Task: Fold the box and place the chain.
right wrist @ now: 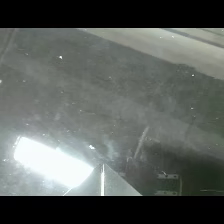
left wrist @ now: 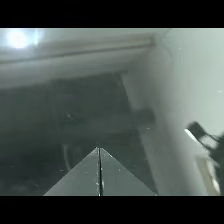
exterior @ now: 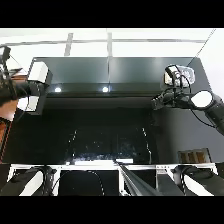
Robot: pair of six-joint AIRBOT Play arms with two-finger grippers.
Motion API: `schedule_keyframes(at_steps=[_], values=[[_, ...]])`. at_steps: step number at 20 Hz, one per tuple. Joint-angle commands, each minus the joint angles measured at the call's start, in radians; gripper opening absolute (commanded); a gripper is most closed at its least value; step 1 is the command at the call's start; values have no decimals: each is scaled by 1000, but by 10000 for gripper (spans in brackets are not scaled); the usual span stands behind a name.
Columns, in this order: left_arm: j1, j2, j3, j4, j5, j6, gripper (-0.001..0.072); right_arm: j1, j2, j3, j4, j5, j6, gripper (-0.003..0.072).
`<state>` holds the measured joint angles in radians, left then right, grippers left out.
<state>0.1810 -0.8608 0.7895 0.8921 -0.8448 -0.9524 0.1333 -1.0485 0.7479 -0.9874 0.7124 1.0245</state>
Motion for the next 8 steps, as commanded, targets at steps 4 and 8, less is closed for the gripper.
schedule_keyframes(at_steps=[4,8], values=[[-18,145,-185,14,154,13,23,4,-4,-2,-15,-10,0,18],[-18,145,-185,15,157,14,24,4,-4,-2,-15,-10,0,18]])
